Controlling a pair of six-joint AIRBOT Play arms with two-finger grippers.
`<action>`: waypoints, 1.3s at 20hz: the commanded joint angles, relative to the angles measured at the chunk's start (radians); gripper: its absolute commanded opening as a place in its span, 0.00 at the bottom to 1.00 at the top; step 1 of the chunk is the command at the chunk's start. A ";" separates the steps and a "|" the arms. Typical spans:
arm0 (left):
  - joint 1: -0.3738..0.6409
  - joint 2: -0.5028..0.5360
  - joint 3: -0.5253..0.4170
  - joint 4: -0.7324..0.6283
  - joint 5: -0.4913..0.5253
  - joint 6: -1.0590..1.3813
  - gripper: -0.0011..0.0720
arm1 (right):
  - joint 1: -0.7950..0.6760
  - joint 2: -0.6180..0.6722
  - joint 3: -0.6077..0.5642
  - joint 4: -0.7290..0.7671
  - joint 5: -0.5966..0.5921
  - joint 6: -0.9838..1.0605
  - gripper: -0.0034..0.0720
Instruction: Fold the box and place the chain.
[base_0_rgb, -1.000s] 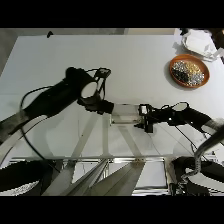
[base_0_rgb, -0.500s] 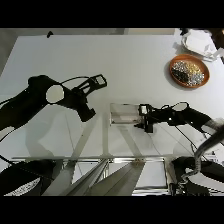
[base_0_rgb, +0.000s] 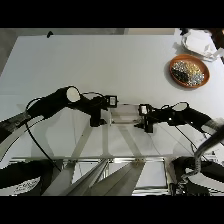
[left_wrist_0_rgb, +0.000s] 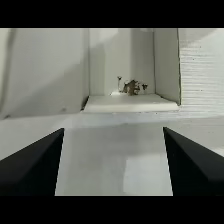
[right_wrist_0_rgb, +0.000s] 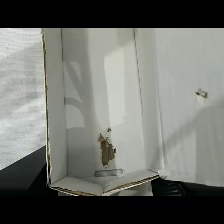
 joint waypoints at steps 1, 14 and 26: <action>0.003 -0.040 -0.003 -0.042 0.020 0.179 0.99 | 0.000 0.000 0.000 0.000 0.001 0.000 0.59; -0.031 -0.075 -0.032 -0.172 0.053 0.224 0.99 | 0.000 0.000 0.000 0.000 0.001 0.000 0.59; -0.039 -0.117 -0.032 -0.223 0.064 0.221 0.84 | 0.000 0.000 0.000 0.000 0.000 0.000 0.59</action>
